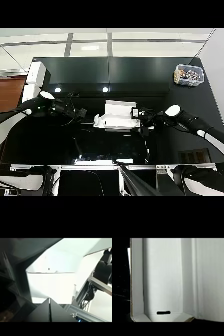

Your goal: Fold the box and place the chain.

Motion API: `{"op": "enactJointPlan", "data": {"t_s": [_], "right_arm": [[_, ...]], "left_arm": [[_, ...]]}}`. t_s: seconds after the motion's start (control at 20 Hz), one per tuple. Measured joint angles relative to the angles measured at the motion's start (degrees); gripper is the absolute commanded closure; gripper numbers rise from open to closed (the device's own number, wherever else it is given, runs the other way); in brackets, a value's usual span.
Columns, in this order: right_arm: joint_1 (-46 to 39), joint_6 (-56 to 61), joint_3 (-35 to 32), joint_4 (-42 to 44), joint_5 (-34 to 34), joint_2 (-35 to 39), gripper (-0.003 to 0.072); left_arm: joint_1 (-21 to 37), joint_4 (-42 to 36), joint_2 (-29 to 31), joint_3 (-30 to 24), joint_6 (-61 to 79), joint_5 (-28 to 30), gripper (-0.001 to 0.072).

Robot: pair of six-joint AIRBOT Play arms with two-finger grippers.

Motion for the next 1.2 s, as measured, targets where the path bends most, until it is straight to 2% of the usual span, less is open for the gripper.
{"op": "enactJointPlan", "data": {"t_s": [0.1, 0.3, 0.55, 0.7, 1.05, 1.1, 1.15, 1.2], "right_arm": [[0.0, 0.0, 0.0, 0.0, 0.0, 0.0, 0.0397], [0.0, 0.0, 0.0, 0.0, 0.0, 0.0, 0.0397], [0.0, 0.0, 0.0, 0.0, 0.0, 0.0, 0.0397], [0.0, 0.0, 0.0, 0.0, 0.0, 0.0, 0.0397], [0.0, 0.0, 0.0, 0.0, 0.0, 0.0, 0.0397], [0.0, 0.0, 0.0, 0.0, 0.0, 0.0, 0.0397], [0.0, 0.0, 0.0, 0.1, 0.0, 0.0, 0.0397], [0.0, 0.0, 0.0, 0.1, -0.1, 0.0, 0.0396]], "left_arm": [[0.7, 1.2, 0.1, 0.7, 0.3, -0.3, 0.0682], [2.6, 8.6, 0.3, 2.4, -4.5, 1.8, 0.0682], [0.3, 12.8, 0.3, 3.0, -8.8, 4.9, 0.0681], [-1.7, 11.7, 0.0, 3.1, -9.6, 6.9, 0.068], [-3.3, 6.1, -1.3, 3.1, -5.0, 5.4, 0.0677], [-3.4, 4.4, -1.4, 3.1, -2.9, 4.5, 0.0666], [-3.5, 2.7, -1.4, 3.1, -0.9, 3.9, 0.0608], [-3.7, 1.2, -1.4, 3.1, 0.7, 3.3, 0.0591]]}}
